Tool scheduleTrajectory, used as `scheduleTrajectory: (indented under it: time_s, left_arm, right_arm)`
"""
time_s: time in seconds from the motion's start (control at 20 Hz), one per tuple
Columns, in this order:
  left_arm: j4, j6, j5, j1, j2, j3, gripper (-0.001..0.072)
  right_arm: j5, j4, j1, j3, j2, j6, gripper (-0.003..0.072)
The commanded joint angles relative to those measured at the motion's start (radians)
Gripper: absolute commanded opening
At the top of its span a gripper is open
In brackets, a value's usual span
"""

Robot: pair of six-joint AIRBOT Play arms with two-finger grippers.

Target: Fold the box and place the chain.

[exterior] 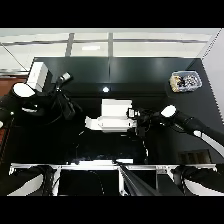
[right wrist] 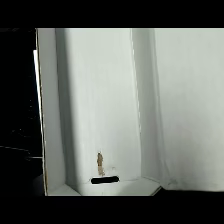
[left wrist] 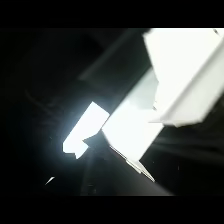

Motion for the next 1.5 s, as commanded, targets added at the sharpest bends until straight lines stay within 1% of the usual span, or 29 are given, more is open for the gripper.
scheduleTrajectory:
  time_s: [0.0,0.1,0.15,0.2,0.25,0.35,0.4,0.6,0.65,0.75,0.8,0.85,0.95,1.0,1.05,1.2,1.25,1.35,1.4,1.45]
  left_arm:
    - [-0.051,0.312,0.011,-0.039,-0.007,-0.030,0.0718]
    - [-0.101,0.296,0.190,-0.105,-0.007,-0.024,0.0718]
    - [-0.098,0.317,0.273,-0.145,-0.009,-0.024,0.0718]
    - [-0.071,0.373,0.321,-0.185,-0.013,-0.024,0.0716]
    - [-0.018,0.417,0.334,-0.222,-0.019,-0.023,0.0715]
    - [0.114,0.463,0.322,-0.290,-0.035,-0.021,0.0713]
    - [0.144,0.462,0.320,-0.307,-0.048,-0.021,0.0712]
    - [0.185,0.458,0.232,-0.309,-0.108,-0.021,0.0702]
    - [0.153,0.450,0.222,-0.310,-0.108,-0.021,0.0691]
    - [0.048,0.449,0.217,-0.310,-0.109,-0.021,0.0691]
    - [0.021,0.449,0.215,-0.311,-0.111,-0.021,0.0690]
    - [0.021,0.449,0.208,-0.311,-0.116,-0.021,0.0690]
    - [0.073,0.436,0.204,-0.311,-0.124,-0.021,0.0680]
    - [0.087,0.425,0.202,-0.313,-0.124,-0.021,0.0649]
    - [0.090,0.417,0.195,-0.314,-0.124,-0.021,0.0598]
    - [0.070,0.394,0.202,-0.333,-0.137,-0.021,0.0598]
    - [0.062,0.394,0.201,-0.342,-0.146,-0.021,0.0587]
    - [0.041,0.370,0.208,-0.366,-0.166,-0.021,0.0386]
    - [0.054,0.368,0.223,-0.377,-0.171,-0.021,0.0304]
    - [0.060,0.367,0.243,-0.380,-0.170,-0.021,0.0261]
  right_arm:
    - [0.000,0.000,0.001,0.000,0.000,0.000,0.0421]
    - [0.000,0.000,0.001,0.000,0.000,0.000,0.0421]
    - [0.000,0.000,0.001,0.000,0.000,0.000,0.0421]
    - [0.000,0.000,0.001,0.000,0.000,0.000,0.0421]
    - [0.000,0.000,0.001,0.000,0.000,0.000,0.0421]
    - [0.000,0.000,0.001,0.000,0.000,0.000,0.0421]
    - [0.000,0.000,0.001,0.000,0.000,0.000,0.0421]
    - [0.000,0.000,0.001,0.000,0.000,0.000,0.0421]
    - [0.000,0.000,0.001,0.000,0.000,0.000,0.0421]
    - [0.000,0.000,0.001,0.000,0.000,0.000,0.0421]
    - [0.000,0.000,0.001,0.000,0.000,0.000,0.0421]
    - [0.000,0.000,0.001,0.000,0.000,0.000,0.0421]
    - [0.000,0.000,0.001,0.000,0.000,0.000,0.0421]
    - [0.000,0.000,0.001,0.000,0.000,0.000,0.0421]
    - [0.000,0.000,0.001,0.000,0.000,0.000,0.0421]
    - [-0.001,0.000,0.001,0.000,0.000,0.000,0.0421]
    - [-0.001,0.000,0.001,0.000,0.000,0.000,0.0421]
    - [-0.002,0.000,0.001,0.000,0.000,0.000,0.0421]
    - [-0.001,0.000,0.001,0.000,0.000,0.000,0.0421]
    - [-0.001,0.000,0.001,0.000,0.000,0.000,0.0421]
